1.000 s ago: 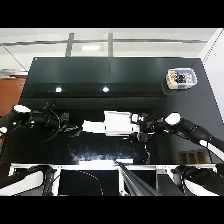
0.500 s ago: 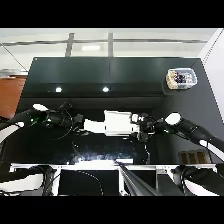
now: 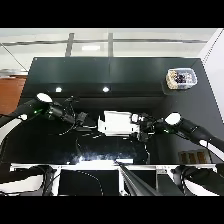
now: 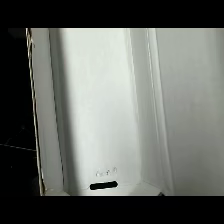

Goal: Fold the box and place the chain.

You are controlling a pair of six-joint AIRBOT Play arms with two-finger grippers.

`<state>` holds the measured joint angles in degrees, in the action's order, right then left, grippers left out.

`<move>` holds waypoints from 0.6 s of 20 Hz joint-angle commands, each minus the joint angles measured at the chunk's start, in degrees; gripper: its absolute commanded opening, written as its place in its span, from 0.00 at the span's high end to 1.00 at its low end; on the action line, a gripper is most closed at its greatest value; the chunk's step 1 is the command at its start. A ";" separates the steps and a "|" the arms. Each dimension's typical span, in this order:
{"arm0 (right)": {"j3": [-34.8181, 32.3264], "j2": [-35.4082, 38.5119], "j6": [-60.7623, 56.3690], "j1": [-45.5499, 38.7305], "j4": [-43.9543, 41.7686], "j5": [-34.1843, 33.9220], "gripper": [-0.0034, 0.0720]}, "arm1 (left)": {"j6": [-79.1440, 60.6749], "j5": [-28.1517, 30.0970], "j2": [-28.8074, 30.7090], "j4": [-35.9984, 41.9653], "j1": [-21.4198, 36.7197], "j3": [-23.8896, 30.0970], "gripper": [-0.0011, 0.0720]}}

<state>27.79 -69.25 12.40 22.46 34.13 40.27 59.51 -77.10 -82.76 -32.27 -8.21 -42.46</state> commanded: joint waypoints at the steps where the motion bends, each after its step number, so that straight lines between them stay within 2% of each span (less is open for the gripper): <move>1: -0.02 0.00 -0.02 0.04 -0.02 0.00 0.34 | 5.05 4.66 1.73 -1.70 -3.93 -1.81 0.02; 3: -0.02 0.00 -0.02 0.04 -0.02 0.00 0.34 | 7.32 8.33 3.82 -1.81 -6.47 -1.81 0.02; 5: -0.02 0.00 -0.02 0.04 -0.02 0.00 0.34 | 8.33 8.94 5.70 -2.40 -8.66 -1.81 0.02; 8: -0.02 0.00 -0.02 0.04 -0.02 0.00 0.34 | 13.57 12.94 8.26 -7.39 -11.80 -1.81 0.03; 12: -0.02 0.00 -0.02 0.04 -0.02 0.00 0.34 | 18.27 19.28 8.76 -9.88 -17.53 -1.81 0.04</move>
<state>27.79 -69.25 12.40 22.46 34.13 40.25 73.65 -63.13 -74.78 -39.62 -21.96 -44.21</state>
